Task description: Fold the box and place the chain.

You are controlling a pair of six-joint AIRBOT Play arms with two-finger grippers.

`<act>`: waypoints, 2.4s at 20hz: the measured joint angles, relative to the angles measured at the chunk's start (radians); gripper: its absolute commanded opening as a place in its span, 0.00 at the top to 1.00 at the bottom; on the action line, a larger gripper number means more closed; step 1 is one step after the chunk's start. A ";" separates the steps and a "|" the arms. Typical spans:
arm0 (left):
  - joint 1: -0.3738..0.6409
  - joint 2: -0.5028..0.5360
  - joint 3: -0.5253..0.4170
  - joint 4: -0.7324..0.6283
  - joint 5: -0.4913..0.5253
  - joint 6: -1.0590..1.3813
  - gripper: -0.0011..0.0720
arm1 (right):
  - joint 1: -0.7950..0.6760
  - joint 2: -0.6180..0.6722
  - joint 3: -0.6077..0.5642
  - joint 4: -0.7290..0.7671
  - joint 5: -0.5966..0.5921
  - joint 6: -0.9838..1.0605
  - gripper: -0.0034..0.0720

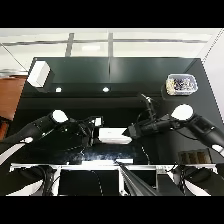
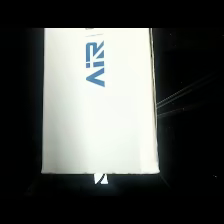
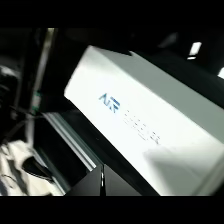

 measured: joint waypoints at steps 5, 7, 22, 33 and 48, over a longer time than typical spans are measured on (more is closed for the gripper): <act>-0.001 -0.011 0.000 -0.003 0.002 0.000 0.31 | 0.029 -0.102 -0.034 0.148 -0.048 -0.034 0.93; -0.001 -0.012 0.000 -0.002 0.003 0.000 0.31 | 0.033 -0.120 -0.038 0.156 -0.065 -0.039 0.93; -0.001 -0.014 0.000 0.006 0.003 0.000 0.31 | 0.079 -0.146 -0.041 0.088 -0.149 -0.017 0.93; -0.001 -0.013 -0.002 0.023 0.008 -0.003 0.01 | -0.142 0.041 0.058 0.045 -0.006 -0.066 0.93; -0.014 0.306 0.001 0.096 -0.013 -0.204 0.01 | -0.381 0.132 0.067 -0.082 0.100 -0.053 0.93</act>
